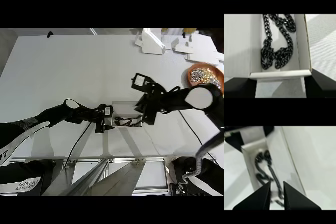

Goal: Fold the box and place the chain.

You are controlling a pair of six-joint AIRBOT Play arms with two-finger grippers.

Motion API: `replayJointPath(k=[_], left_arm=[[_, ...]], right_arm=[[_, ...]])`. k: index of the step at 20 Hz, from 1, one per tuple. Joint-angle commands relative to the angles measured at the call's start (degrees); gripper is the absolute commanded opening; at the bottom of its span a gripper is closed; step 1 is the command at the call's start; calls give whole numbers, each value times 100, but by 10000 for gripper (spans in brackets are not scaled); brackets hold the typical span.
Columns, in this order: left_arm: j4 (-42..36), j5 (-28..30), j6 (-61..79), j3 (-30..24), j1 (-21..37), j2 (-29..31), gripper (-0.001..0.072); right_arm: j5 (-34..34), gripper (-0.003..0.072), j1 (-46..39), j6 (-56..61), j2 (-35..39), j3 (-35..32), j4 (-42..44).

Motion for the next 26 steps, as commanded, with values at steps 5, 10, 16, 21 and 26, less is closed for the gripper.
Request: replayJointPath(k=[5, 10, 16, 21, 26], left_arm=[[2, 2, 0, 0, 0, 2, 254], [2, 2, 0, 0, 0, 2, 254], [0, 2, 0, 0, 0, 2, 254], [2, 2, 0, 0, 0, 2, 254], [2, 2, 0, -2, 0, 2, 254]], right_arm=[[369, 157, -1552, -1624, -136, -393, -280], [-44, 183, -1550, -3187, -1075, -686, 442], [-63, 183, -1543, -3807, -1862, -708, 612], [-138, 183, -1191, -3904, -2192, -708, 654], [-184, 182, -1169, -3901, -2205, -708, 807]])
